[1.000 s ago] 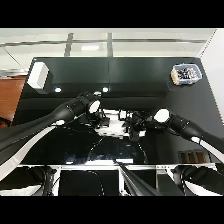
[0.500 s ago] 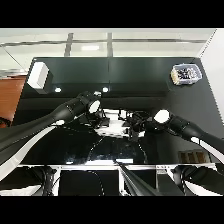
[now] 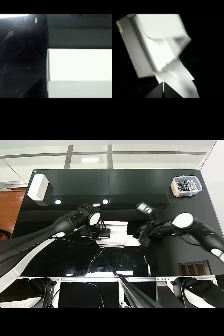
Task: Fold the box and place the chain.
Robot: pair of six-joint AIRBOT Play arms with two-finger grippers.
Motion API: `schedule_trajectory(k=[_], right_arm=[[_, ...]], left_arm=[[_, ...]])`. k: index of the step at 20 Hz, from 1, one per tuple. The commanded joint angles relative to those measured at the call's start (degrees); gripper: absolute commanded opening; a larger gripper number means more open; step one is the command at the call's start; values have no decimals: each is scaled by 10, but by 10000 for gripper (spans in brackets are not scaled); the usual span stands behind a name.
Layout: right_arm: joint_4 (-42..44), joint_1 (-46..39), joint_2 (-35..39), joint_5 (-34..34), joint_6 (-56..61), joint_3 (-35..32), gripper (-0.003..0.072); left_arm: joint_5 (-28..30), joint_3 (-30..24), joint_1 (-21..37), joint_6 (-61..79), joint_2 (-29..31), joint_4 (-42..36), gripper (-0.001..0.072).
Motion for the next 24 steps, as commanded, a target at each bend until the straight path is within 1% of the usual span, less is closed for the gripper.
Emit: schedule_trajectory(k=[1, 3, 5, 7, 8, 11, 13, 15, 17, 19, 21, 24], right_arm=[[-29, -141, 42, 106, 142, 4, 13], [-43, -214, 41, 89, 193, 1, 13], [-43, -270, 41, 43, 231, -17, 13], [-43, -299, 39, -4, 288, -49, 13], [-39, -299, 32, -14, 308, -68, 13], [-5, -269, 7, -9, 305, -110, 13], [7, -226, -18, -2, 304, -113, 13], [60, -177, -46, -11, 281, -113, 13], [131, -137, -70, -31, 243, -112, 14], [187, -115, -90, -39, 213, -107, 14], [194, -105, -98, -35, 210, -96, 14], [193, -104, -98, -7, 210, -74, 14]], left_arm=[[10, 1, 0, -17, 0, 1, 27], [10, 1, 0, -17, 0, 0, 27], [9, 0, 0, -17, 0, 0, 27], [6, 0, 0, -17, 0, 0, 28], [5, 0, 0, -17, 0, 0, 28], [5, 0, 0, -17, 0, 0, 27], [5, 0, 0, -17, 0, 0, 28], [5, 0, 0, -17, 0, 0, 28], [5, 0, 0, -17, 0, 0, 27], [5, 0, 0, -17, 0, 0, 28], [5, 0, 0, -17, 0, 0, 28], [5, 0, 0, -17, 0, 0, 27]])
